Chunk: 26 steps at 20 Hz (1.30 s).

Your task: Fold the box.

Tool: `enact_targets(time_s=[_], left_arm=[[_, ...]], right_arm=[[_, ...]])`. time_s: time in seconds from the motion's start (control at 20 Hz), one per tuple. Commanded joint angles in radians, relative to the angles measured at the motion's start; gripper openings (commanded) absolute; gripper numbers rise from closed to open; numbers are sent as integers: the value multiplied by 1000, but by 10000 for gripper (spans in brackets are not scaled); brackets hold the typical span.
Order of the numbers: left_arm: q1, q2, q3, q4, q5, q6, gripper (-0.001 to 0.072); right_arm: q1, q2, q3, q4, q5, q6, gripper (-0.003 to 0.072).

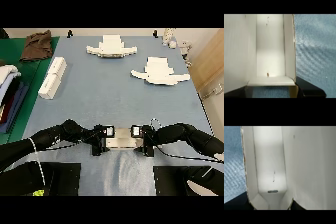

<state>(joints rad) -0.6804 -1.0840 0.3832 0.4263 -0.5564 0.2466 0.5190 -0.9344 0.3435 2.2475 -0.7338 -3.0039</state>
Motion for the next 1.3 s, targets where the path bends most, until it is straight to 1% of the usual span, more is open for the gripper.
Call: enact_targets(time_s=[0.0,0.1,0.15,0.2,0.25,0.35,0.45,0.5,0.65,0.75,0.8,0.85,0.9,0.95,1.0,1.05,1.1,1.15,1.2,1.25], left_arm=[[1,0,1,0,0,0,462],[1,0,1,0,0,0,462],[1,0,1,0,0,0,462],[1,0,1,0,0,0,462],[1,0,1,0,0,0,462],[1,0,1,0,0,0,462],[1,0,1,0,0,0,462],[1,0,1,0,0,0,462],[1,0,1,0,0,0,462],[1,0,1,0,0,0,462],[1,0,1,0,0,0,462],[1,0,1,0,0,0,462],[1,0,1,0,0,0,462],[1,0,1,0,0,0,462],[1,0,1,0,0,0,462],[1,0,1,0,0,0,462],[1,0,1,0,0,0,462],[1,0,1,0,0,0,462],[1,0,1,0,0,0,462],[1,0,1,0,0,0,462]], right_arm=[[0,1,0,0,6,0,513],[0,1,0,0,6,0,514],[0,1,0,0,6,0,540],[0,1,1,0,6,9,648],[0,6,4,-1,-7,43,720],[0,28,18,-48,-54,145,720],[0,71,47,-168,-138,307,720],[0,96,65,-230,-190,393,720],[0,182,123,-376,-410,636,719],[0,244,159,-388,-523,857,715],[0,270,175,-365,-540,989,664],[0,291,187,-311,-538,1118,604],[0,302,191,-213,-503,1226,450],[0,300,186,-77,-445,1290,195],[1,290,179,40,-360,1307,83],[7,270,177,126,-250,1316,76],[24,250,178,168,-134,1331,64],[48,227,179,173,-6,1358,7],[64,201,179,172,101,1381,6],[68,169,180,171,182,1385,7]])
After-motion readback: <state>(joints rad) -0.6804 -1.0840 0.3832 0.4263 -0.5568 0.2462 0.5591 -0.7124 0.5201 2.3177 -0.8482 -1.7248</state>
